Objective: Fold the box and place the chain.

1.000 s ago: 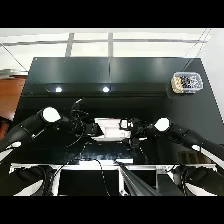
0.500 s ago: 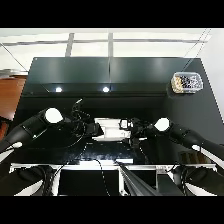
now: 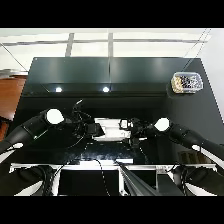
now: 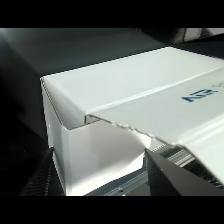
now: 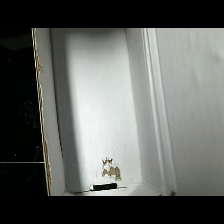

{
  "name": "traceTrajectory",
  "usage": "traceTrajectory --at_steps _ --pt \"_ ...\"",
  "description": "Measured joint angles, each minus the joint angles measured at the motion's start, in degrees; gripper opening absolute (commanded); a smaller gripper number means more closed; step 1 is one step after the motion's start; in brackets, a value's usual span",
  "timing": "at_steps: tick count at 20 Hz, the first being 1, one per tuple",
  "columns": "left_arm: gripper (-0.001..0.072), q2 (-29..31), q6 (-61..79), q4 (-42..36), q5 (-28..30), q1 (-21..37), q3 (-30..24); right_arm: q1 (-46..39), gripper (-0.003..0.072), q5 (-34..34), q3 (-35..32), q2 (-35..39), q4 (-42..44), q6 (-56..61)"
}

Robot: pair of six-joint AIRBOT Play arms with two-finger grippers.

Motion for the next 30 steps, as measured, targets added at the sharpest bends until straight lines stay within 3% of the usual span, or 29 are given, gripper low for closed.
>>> traceTrajectory --at_steps 9,14,16,30 --pt "0.0616 0.0 -10.7 8.5 3.8 -5.0 2.4 0.0 0.0471 0.0 0.0 0.0 0.0 0.0" --pt "0.0614 0.0 -12.4 9.7 3.9 -5.3 3.2 0.0 0.0471 0.0 0.0 0.0 0.0 0.0" --pt "0.0572 0.0 -12.8 9.9 4.0 -5.4 3.6 0.0 0.0471 0.0 0.0 0.0 0.0 0.0" --pt "0.057 -0.4 -18.9 15.9 4.3 -9.0 4.1 0.0 0.0471 0.0 0.0 0.0 0.0 0.0"
